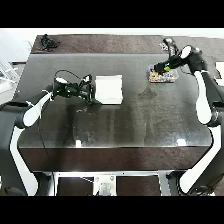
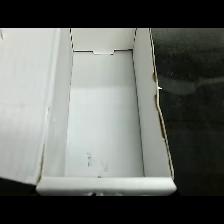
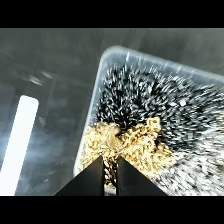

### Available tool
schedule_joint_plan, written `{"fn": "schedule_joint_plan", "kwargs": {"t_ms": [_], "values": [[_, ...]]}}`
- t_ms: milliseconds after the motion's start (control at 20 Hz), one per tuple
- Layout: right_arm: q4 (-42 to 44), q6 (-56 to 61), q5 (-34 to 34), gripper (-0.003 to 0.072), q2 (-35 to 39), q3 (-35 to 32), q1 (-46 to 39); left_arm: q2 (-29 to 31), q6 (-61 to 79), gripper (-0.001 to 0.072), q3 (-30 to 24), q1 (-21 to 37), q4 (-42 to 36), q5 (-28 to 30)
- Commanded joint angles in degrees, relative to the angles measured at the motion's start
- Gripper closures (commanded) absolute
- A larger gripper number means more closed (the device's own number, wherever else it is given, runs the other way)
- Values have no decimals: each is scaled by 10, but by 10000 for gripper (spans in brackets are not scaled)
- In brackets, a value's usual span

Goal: Fold the box and place the chain.

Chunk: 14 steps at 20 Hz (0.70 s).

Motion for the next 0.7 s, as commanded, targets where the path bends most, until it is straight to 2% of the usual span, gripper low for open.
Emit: {"fn": "schedule_joint_plan", "kwargs": {"t_ms": [0,300,650], "values": [[-5,23,25,676,61,6,1,0,0,184,0,0,0,0],[-5,32,34,676,220,6,42,0,0,184,0,0,0,0],[-5,27,-7,676,361,6,179,0,0,184,0,0,0,0]]}}
